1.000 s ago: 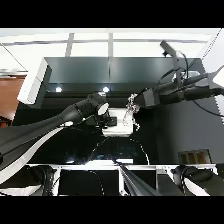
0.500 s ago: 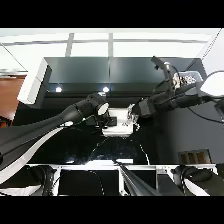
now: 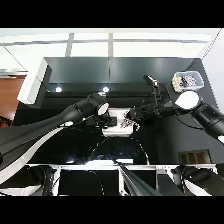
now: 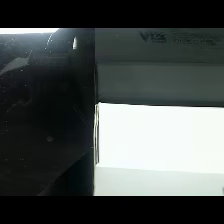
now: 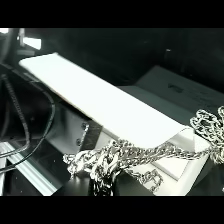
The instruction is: Fold the box and place the chain.
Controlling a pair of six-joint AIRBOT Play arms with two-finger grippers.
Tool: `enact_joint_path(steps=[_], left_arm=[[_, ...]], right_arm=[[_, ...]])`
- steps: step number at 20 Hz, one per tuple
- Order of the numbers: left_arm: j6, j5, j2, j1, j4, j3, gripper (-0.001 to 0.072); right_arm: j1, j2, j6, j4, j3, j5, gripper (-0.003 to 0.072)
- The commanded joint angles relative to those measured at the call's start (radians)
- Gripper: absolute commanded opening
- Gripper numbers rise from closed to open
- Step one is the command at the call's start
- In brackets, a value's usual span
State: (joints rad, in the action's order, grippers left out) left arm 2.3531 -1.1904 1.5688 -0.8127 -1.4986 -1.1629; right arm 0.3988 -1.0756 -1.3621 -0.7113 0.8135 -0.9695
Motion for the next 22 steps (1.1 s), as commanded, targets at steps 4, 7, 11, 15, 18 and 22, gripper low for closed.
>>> enact_joint_path(steps=[4,7,11,15,18,22], left_arm=[[0.0,0.002,0.0,0.001,0.0,0.0,0.0028],[0.0,0.003,0.0,0.001,0.0,0.0,0.0028],[0.0,0.001,0.0,0.001,0.0,0.0,0.0027],[0.0,0.001,0.0,0.001,0.0,0.0,0.0028],[0.0,0.004,0.0,0.001,0.0,0.0,0.0028],[0.0,0.008,0.0,0.001,0.0,0.0,0.0028]], right_arm=[[0.005,-0.009,-0.008,-0.002,-0.018,0.039,0.0019],[0.004,-0.009,-0.008,-0.003,-0.018,0.039,0.0284],[-0.059,0.011,0.001,-0.008,-0.018,-0.046,0.0334],[-0.206,0.148,0.016,-0.188,-0.036,-0.201,0.0334],[-0.227,0.282,0.051,-0.325,-0.163,-0.052,0.0334],[-0.171,0.324,0.095,-0.337,-0.361,0.293,0.0569]])
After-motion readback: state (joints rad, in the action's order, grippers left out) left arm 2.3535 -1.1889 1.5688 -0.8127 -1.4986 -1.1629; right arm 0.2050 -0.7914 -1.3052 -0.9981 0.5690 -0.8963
